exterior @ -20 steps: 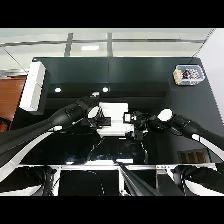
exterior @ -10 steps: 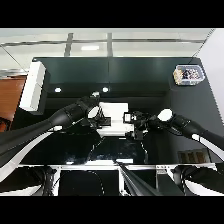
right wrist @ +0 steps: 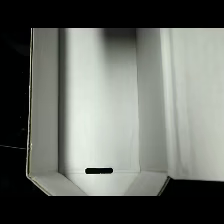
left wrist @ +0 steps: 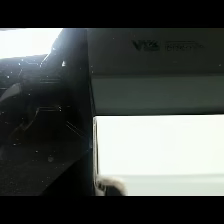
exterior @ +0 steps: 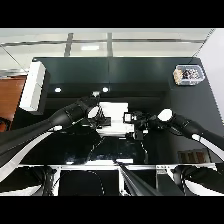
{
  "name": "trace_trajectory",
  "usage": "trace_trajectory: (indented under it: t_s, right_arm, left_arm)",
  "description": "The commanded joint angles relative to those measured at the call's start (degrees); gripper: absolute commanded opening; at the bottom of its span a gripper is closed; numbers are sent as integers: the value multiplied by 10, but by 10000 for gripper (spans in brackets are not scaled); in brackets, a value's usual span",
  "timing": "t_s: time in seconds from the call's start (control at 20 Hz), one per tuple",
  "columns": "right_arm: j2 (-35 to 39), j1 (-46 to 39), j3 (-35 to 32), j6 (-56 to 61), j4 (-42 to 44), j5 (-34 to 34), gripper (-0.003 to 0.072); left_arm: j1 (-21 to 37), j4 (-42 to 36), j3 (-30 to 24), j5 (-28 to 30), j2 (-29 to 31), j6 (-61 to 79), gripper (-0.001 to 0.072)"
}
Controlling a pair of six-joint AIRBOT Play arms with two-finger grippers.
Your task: Fold the box and place the chain.
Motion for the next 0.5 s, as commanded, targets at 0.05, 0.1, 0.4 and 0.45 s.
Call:
trace_trajectory:
  t_s: [0.05, 0.1, 0.4, 0.45]
  right_arm:
    - [30, 0, 1, 1, -19, 3, 681]
    - [37, 0, 1, 1, -34, 6, 681]
    - [43, -1, 1, 1, -37, 19, 674]
    - [45, -1, 1, 2, -37, 21, 674]
  left_arm:
    - [0, 0, 0, -4, 0, 2, 26]
    - [0, 0, 0, -3, 0, 2, 26]
    - [0, -1, 0, -3, 0, 2, 26]
    - [0, -1, 0, -3, 0, 2, 26]
